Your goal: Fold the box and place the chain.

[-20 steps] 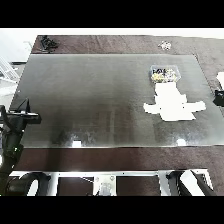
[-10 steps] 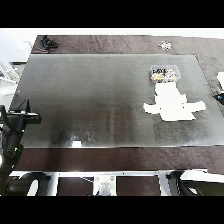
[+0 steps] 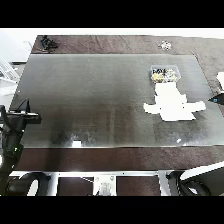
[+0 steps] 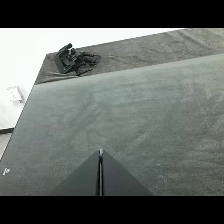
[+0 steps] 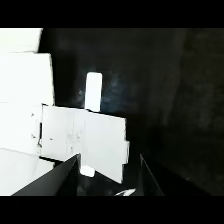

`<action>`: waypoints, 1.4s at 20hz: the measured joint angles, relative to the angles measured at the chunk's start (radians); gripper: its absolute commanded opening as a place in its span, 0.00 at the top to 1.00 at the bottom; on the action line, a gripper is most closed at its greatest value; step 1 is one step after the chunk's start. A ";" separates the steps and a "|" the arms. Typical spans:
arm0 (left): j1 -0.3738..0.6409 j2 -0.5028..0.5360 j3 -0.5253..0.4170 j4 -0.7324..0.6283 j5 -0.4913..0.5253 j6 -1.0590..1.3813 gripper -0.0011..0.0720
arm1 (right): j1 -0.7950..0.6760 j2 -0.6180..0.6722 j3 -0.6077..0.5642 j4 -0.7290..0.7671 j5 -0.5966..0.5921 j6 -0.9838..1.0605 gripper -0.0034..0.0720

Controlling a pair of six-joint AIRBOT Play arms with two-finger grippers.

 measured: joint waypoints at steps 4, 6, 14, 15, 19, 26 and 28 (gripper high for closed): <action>0.000 0.000 0.000 0.000 0.000 0.000 0.96 | 0.018 -0.071 0.033 -0.021 0.009 0.000 0.33; 0.000 0.000 0.000 0.000 0.000 0.000 0.96 | 0.032 -0.095 0.041 -0.025 0.013 -0.002 0.33; 0.000 0.000 0.000 0.000 0.000 0.000 0.96 | 0.069 -0.130 0.049 -0.008 0.113 -0.005 0.53; 0.000 0.000 0.000 0.000 0.000 0.000 0.96 | 0.070 -0.131 0.050 0.003 0.135 -0.004 0.54; 0.000 0.000 0.000 0.000 0.000 0.000 0.96 | 0.084 -0.133 0.024 0.034 0.206 0.014 0.61; 0.000 0.000 0.000 0.000 0.000 0.000 0.96 | 0.119 -0.129 -0.068 0.102 0.245 0.024 0.94; 0.000 0.000 0.000 0.000 0.000 0.000 0.96 | 0.136 -0.107 -0.096 0.152 0.253 0.025 0.95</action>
